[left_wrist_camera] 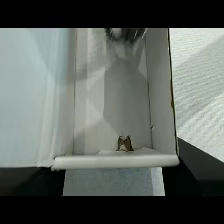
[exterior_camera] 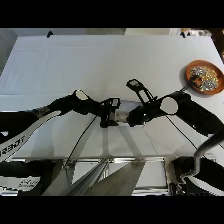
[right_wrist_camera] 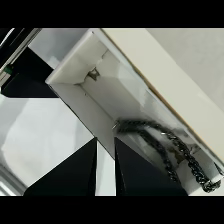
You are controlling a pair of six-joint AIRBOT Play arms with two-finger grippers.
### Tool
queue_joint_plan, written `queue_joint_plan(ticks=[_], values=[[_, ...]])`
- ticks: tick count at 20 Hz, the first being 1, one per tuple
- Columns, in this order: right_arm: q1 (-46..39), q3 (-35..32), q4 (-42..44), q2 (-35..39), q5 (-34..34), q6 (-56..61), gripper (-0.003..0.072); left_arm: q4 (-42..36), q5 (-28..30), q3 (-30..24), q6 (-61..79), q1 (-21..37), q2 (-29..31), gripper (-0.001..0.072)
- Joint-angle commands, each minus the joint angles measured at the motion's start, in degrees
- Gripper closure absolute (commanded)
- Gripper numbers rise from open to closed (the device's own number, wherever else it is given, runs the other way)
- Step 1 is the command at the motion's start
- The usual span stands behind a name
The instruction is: Fold the box and place the chain.
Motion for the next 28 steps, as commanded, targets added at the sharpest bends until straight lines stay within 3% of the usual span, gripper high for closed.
queue_joint_plan(ticks=[1, 6, 10, 12, 16, 18, 23, 28], values=[[0.04, -0.31, 0.04, 0.33, -0.44, 0.55, 0.0552, 0.00, 0.00, 0.04, 0.00, 0.02, 0.04, 0.0499], [-2.78, 0.24, -3.54, 8.79, 4.92, 1.99, 0.0553, 0.00, 0.00, 0.04, 0.00, 0.02, 0.04, 0.0499], [-11.34, 0.52, -17.79, 12.17, 13.57, 6.99, 0.0590, 0.00, 0.02, 0.04, 0.00, 0.02, 0.04, 0.0499], [-15.23, 0.50, -23.58, 11.82, 14.43, 8.09, 0.0590, 0.00, 0.00, 0.04, 0.00, 0.02, 0.04, 0.0499], [-20.50, 0.46, -25.27, 8.59, 10.21, 8.46, 0.0572, 0.00, 0.00, 0.04, 0.00, 0.02, 0.04, 0.0499], [-20.83, 0.46, -25.35, 4.85, 8.90, 9.99, 0.0470, 0.00, 0.00, 0.04, 0.00, 0.02, 0.04, 0.0499], [-20.83, 0.46, -25.31, -6.12, 5.29, 10.64, 0.0464, 0.00, 0.02, 0.04, 0.00, 0.02, 0.04, 0.0499], [-20.83, 0.48, -25.29, -10.82, 0.90, 11.08, 0.0465, 0.00, 0.00, 0.04, 0.00, 0.02, 0.04, 0.0499]])
